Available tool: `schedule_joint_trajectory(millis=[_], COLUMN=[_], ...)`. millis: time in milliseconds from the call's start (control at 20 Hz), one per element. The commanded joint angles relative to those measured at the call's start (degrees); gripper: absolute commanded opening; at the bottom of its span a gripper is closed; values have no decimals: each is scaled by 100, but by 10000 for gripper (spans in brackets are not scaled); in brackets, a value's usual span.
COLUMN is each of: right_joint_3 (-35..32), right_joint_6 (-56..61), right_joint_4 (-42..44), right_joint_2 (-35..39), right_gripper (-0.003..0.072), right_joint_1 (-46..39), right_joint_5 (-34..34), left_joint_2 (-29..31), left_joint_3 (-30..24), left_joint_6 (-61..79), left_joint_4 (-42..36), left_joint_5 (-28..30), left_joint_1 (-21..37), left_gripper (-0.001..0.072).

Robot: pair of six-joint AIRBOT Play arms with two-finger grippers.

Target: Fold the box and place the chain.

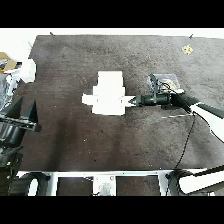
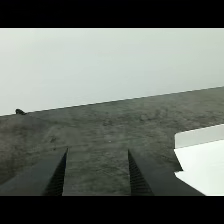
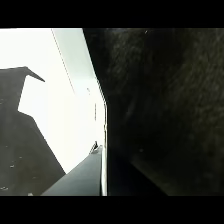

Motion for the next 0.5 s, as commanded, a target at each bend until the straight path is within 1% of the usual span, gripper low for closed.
schedule_joint_trajectory(millis=[0,50,100,150,250,350,450], right_joint_3=[48,46,44,46,44,44,44], right_joint_6=[-420,-527,-667,-680,-680,-682,-686], right_joint_4=[-26,-28,-26,-11,-7,-4,-4], right_joint_2=[-48,-48,-48,-48,-48,-48,-48], right_gripper=[0,1,1,1,1,1,1], right_joint_1=[26,28,35,35,35,35,37], right_joint_5=[-212,-214,-249,-271,-267,-267,-267], left_joint_2=[-57,-201,-483,-887,-1792,-2935,-4057], left_joint_3=[7,9,9,50,302,837,1517], left_joint_6=[-227,-306,-365,-387,-411,-411,-476], left_joint_4=[79,79,79,76,79,212,448], left_joint_5=[-221,-400,-675,-975,-1346,-1762,-2194], left_joint_1=[2,2,2,2,2,2,2], left_gripper=[421,421,420,420,420,420,419])
